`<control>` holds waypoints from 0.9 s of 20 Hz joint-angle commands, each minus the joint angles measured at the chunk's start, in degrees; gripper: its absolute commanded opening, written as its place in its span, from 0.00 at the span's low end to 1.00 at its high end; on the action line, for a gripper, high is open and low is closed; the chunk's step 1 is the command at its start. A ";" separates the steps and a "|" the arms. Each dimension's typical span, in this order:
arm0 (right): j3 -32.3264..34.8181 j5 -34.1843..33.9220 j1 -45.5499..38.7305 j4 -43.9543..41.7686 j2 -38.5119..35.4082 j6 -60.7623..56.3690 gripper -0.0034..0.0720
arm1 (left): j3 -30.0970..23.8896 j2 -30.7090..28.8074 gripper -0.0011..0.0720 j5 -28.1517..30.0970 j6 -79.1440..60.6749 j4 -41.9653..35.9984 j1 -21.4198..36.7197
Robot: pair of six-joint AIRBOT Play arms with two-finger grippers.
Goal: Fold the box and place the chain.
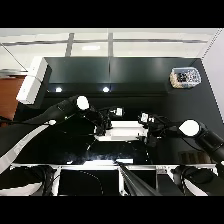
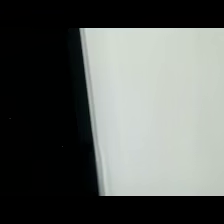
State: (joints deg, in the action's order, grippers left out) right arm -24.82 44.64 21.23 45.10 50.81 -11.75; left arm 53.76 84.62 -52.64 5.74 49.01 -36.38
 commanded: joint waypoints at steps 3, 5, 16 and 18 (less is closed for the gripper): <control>0.09 2.84 -0.04 -0.74 0.59 0.35 0.98 | -0.04 -0.02 0.05 0.00 0.00 0.02 0.02; 0.70 4.28 -0.02 -0.74 0.59 0.35 0.98 | -0.04 -0.02 0.05 -0.02 0.04 0.02 0.02; 2.84 0.96 -0.02 -7.19 3.06 12.74 0.98 | -0.04 0.04 0.05 0.00 0.55 0.02 0.02; 2.86 1.01 0.00 -7.87 4.96 14.25 0.98 | -0.04 0.07 0.05 0.00 0.55 0.02 0.02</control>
State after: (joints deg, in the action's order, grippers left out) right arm -22.02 45.98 21.23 39.59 53.87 -1.15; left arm 53.76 84.64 -52.69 6.07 49.06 -36.38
